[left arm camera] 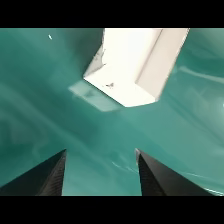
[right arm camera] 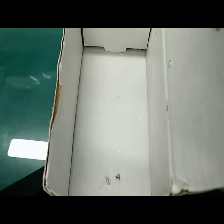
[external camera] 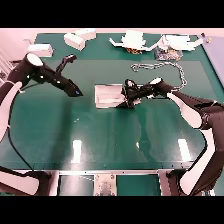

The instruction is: Fold the box and place the chain.

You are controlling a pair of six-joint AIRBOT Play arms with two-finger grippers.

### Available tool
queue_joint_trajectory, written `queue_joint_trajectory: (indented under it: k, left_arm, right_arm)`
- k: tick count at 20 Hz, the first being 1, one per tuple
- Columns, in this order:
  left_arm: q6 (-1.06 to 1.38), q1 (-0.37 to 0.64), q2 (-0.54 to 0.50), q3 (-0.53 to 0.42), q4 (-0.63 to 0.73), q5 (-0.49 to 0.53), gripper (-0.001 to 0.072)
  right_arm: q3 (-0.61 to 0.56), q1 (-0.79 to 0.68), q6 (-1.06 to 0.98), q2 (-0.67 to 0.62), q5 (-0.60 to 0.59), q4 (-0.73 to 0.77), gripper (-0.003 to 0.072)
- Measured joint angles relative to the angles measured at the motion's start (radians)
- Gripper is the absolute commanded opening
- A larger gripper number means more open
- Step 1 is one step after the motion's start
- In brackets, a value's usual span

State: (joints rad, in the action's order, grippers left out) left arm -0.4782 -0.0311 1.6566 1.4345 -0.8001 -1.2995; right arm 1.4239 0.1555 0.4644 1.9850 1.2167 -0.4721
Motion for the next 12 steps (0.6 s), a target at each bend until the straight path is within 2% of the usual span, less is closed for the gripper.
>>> queue_joint_trajectory:
  k: [4, 7, 9, 12]
  left_arm:
    - [0.296, 0.022, 0.014, -0.061, 0.123, 0.085, 0.0509]
    - [0.38, 0.029, 0.018, -0.076, 0.175, 0.106, 0.0511]
    - [0.444, 0.029, 0.021, -0.091, 0.206, 0.092, 0.072]
    - [0.547, 0.032, 0.031, -0.12, 0.245, 0.092, 0.072]
  right_arm:
    - [0.0, 0.0, 0.0, 0.0, 0.0, 0.0, 0.0581]
    - [0.0, 0.0, 0.0, 0.0, 0.0, 0.0, 0.0581]
    - [0.0, 0.0, 0.0, 0.0, 0.0, 0.0, 0.0581]
    - [0.0, 0.0, 0.0, 0.0, 0.0, 0.0, 0.058]
